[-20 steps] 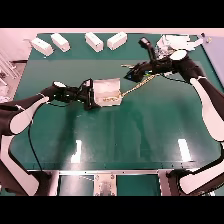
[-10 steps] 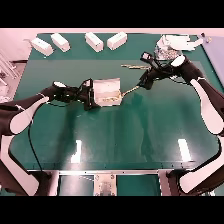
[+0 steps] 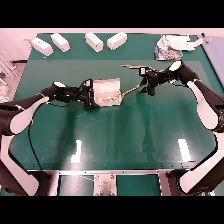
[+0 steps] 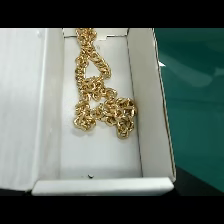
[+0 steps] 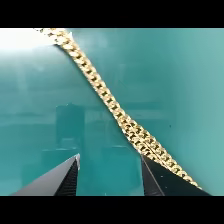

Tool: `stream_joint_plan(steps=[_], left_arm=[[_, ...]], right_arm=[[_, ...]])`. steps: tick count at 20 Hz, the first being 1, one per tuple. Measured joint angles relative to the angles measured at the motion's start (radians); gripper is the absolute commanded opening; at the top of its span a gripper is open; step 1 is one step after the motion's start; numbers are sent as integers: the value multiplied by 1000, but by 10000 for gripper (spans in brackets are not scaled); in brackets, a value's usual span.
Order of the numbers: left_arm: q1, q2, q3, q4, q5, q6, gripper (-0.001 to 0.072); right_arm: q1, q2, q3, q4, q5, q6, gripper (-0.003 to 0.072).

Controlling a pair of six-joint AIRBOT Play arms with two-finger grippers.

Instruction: Fold the box and place the chain.

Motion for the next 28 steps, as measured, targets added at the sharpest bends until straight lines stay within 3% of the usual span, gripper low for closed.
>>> stream_joint_plan(steps=[8,9,22,24,26,27,28], left_arm=[[0,0,0,0,0,0,629],[0,0,0,0,0,0,629],[0,0,0,0,0,0,629],[0,0,0,0,0,0,629],[0,0,0,0,0,0,629],[0,0,0,0,0,0,629],[0,0,0,0,0,0,629]], right_arm=[[-1,-27,23,74,-23,-101,479],[-1,-29,26,78,-23,-104,445],[11,-64,34,93,-23,-102,365],[20,-70,35,89,-23,-98,298],[27,-74,35,82,-23,-90,176],[30,-76,35,76,-25,-85,55],[32,-77,35,72,-31,-81,39]])
